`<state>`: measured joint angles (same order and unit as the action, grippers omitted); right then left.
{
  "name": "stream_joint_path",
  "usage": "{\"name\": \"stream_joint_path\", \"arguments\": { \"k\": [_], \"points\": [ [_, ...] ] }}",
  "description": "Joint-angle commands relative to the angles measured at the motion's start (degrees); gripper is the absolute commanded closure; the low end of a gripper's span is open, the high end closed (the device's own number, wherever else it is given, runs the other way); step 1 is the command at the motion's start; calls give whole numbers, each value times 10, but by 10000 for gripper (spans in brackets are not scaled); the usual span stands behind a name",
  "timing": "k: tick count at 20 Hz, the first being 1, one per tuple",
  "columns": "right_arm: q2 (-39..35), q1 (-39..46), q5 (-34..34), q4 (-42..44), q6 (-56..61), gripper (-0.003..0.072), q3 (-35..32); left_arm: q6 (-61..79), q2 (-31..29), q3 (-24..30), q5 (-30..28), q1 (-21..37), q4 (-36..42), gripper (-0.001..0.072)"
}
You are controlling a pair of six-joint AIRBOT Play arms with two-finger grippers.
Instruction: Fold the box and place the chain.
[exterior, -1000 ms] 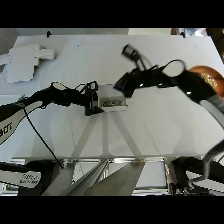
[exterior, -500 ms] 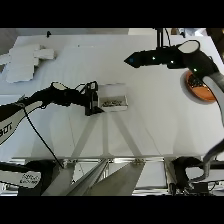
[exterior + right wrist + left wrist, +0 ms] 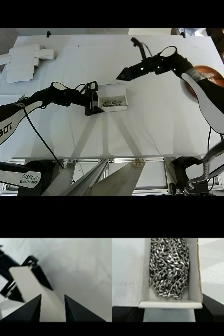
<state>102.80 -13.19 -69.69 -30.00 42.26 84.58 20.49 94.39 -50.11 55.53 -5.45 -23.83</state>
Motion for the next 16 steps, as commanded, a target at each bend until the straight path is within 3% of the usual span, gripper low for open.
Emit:
{"name": "stream_joint_path", "arguments": {
  "k": [1, 4, 12, 16],
  "points": [
    [9, -19, -70, -3, -71, 366, 2, 0, 0, 0, 0, 0, 0, 144],
    [-2, -42, -67, -44, -144, 367, 2, 0, 0, 0, 0, 0, 0, 144],
    [-44, -101, -13, -222, -158, 368, 2, 0, 0, 0, 0, 0, 0, 144],
    [-45, -129, -1, -268, -151, 372, 2, 0, 0, 0, 0, 0, 0, 144]
  ]
}}
